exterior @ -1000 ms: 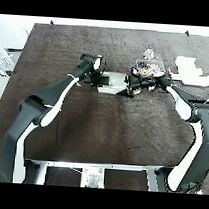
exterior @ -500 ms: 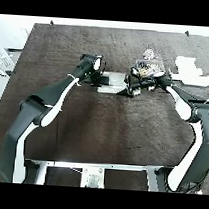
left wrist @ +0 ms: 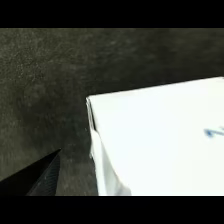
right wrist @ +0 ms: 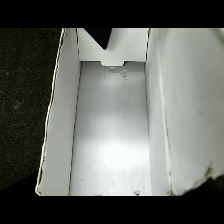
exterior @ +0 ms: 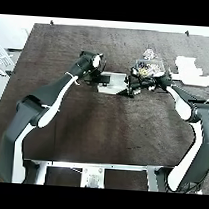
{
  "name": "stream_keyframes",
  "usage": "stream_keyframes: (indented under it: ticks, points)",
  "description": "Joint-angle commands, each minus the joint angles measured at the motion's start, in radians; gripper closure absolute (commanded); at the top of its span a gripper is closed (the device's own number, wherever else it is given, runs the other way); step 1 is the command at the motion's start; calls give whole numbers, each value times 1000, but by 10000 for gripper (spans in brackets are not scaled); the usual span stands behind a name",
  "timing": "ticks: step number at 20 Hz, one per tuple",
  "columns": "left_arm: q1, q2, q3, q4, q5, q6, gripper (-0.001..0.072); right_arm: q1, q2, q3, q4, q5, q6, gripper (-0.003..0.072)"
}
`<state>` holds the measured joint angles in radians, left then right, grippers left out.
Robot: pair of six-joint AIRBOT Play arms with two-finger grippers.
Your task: Fold the box and place the chain.
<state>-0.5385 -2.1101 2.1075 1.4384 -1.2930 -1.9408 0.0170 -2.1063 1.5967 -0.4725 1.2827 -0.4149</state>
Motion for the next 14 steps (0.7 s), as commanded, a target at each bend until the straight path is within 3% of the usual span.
stream_keyframes:
  ticks: [1, 6, 10, 13, 14]
  points:
    - [0, 28, 3, -10, -41, 15, 95, 0, 0, 1, 0, 1, -1, 103]
    - [2, 106, 3, -10, -122, 116, 96, 0, 0, 1, 0, 1, -1, 104]
    - [3, 192, 2, 6, -232, 345, 96, 0, 0, 1, 0, 1, -1, 104]
    - [42, 232, 0, 37, -205, 595, 97, 0, 0, 1, 1, 1, -1, 103]
    - [75, 232, -1, -19, -158, 706, 97, 0, 0, 1, 1, 1, -1, 103]
